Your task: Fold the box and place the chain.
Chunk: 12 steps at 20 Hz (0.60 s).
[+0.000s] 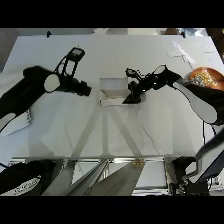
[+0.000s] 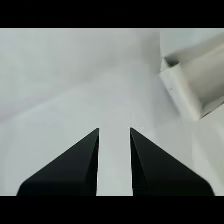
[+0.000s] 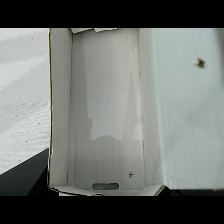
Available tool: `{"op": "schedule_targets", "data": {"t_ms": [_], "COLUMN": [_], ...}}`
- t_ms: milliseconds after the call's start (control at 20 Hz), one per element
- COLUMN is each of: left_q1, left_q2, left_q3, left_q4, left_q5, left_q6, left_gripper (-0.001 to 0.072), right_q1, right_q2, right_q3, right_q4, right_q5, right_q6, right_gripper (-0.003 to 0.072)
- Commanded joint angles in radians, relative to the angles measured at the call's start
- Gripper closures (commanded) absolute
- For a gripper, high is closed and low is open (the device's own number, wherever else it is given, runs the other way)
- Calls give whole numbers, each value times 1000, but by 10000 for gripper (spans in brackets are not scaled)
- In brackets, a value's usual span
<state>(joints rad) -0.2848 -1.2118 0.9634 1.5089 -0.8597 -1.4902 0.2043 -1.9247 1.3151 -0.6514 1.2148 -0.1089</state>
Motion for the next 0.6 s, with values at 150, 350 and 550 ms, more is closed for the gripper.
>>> {"op": "schedule_targets", "data": {"t_ms": [150,350,550], "left_q1": [127,221,257], "left_q2": [-60,-179,-285], "left_q3": [-158,-158,-158], "left_q4": [-504,-1019,-1115], "left_q5": [77,-8,-34], "left_q6": [989,1589,1831], "left_gripper": [258,166,7], "right_q1": [0,0,0], "right_q2": [0,0,0], "right_q3": [0,0,0], "right_q4": [0,0,0], "right_q5": [0,0,0], "right_q6": [0,0,0], "right_gripper": [510,510,510]}}
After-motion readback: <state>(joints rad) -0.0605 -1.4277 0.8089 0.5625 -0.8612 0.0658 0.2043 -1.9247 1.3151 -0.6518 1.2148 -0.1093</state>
